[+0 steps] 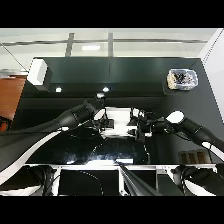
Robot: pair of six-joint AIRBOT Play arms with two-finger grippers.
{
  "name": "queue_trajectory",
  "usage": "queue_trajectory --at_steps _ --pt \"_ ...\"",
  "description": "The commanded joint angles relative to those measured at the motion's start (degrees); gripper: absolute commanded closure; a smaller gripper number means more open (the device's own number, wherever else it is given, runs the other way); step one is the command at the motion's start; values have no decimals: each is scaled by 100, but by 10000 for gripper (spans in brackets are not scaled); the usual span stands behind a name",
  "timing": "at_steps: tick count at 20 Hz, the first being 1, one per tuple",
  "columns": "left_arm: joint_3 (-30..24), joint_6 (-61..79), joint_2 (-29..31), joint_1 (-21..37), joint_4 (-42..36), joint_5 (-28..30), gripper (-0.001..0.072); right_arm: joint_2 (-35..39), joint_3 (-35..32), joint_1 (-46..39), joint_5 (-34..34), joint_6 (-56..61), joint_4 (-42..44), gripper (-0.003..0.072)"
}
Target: Fold the box and place the chain.
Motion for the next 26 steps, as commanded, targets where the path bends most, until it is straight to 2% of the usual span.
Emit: queue_trajectory --at_steps 1,2,3,4,5,6,7,8,9,10,11,14,19,21,23,25,26 --pt "4 2 -2 -2 0 -7 679 -44 2 7 -9 2 13 258" --pt "4 2 -2 -2 2 -7 678 -44 2 7 -20 0 13 147" --pt "4 2 -2 -2 0 -7 679 -44 2 4 -20 0 9 165" --pt "4 2 -2 -2 0 -9 679 -44 2 4 -13 0 -4 333" --pt "4 2 -2 -4 0 -9 679 -44 2 4 -15 0 -2 368" --pt "4 2 -2 -4 0 -9 679 -44 2 4 -24 0 13 320" --pt "4 2 -2 -4 0 -7 679 -44 2 4 -33 0 13 235" --pt "4 2 -2 -4 2 -9 679 -44 2 4 -33 0 7 305" --pt "4 2 -4 -4 2 -4 679 -42 2 0 -35 2 7 515" --pt "4 2 -4 -2 2 -4 678 -28 4 -28 -57 24 4 607" --pt "4 2 -2 -2 2 -9 678 37 4 -98 -63 345 4 639" --pt "4 2 -2 -2 2 -9 678 544 4 -654 136 2201 -337 639" --pt "4 2 -2 -2 2 42 678 1709 2 -2559 997 5796 -1351 638" --pt "4 2 -2 -2 0 127 678 1703 -52 -3163 1091 7191 -1781 638" --pt "4 2 -2 -2 0 120 678 1692 -173 -3493 994 8437 -2599 638" --pt "4 2 -2 -2 2 122 678 1602 -289 -3626 1134 9147 -3241 638" --pt "4 2 -4 -2 2 144 678 1491 -343 -3622 1270 9294 -3289 638"
